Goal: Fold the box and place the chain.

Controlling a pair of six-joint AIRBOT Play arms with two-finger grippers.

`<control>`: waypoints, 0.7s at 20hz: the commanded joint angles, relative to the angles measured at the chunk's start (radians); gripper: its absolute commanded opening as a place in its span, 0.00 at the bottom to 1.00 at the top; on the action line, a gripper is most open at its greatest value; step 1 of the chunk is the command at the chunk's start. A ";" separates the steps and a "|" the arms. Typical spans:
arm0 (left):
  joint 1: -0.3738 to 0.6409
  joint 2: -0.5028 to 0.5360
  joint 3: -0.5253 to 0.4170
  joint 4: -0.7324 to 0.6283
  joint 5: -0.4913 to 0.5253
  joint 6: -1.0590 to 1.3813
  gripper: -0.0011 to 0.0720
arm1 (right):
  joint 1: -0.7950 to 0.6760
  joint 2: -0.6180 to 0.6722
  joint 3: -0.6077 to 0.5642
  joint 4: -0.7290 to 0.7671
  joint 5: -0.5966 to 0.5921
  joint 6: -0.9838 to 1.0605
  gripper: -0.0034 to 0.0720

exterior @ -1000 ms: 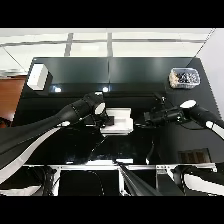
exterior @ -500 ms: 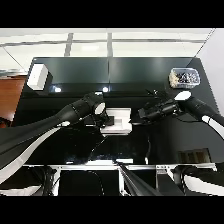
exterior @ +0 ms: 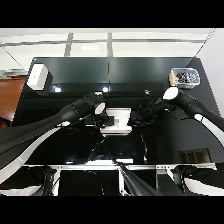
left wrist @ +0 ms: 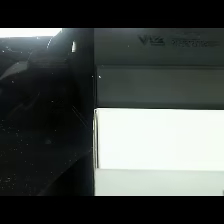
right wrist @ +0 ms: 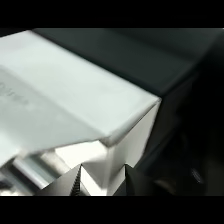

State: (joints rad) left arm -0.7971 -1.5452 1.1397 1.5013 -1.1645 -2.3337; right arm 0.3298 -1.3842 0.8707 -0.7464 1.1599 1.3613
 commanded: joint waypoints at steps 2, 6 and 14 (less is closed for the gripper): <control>0.001 0.000 0.001 0.000 0.000 0.000 0.05 | 0.093 0.000 0.018 -0.126 -0.152 0.184 0.45; 0.001 0.000 0.001 0.000 0.000 0.000 0.05 | 0.179 -0.001 0.064 -0.336 -0.204 0.394 0.45; 0.001 0.000 0.001 0.000 0.000 0.000 0.05 | 0.350 -0.037 0.176 -0.702 -0.057 0.803 0.45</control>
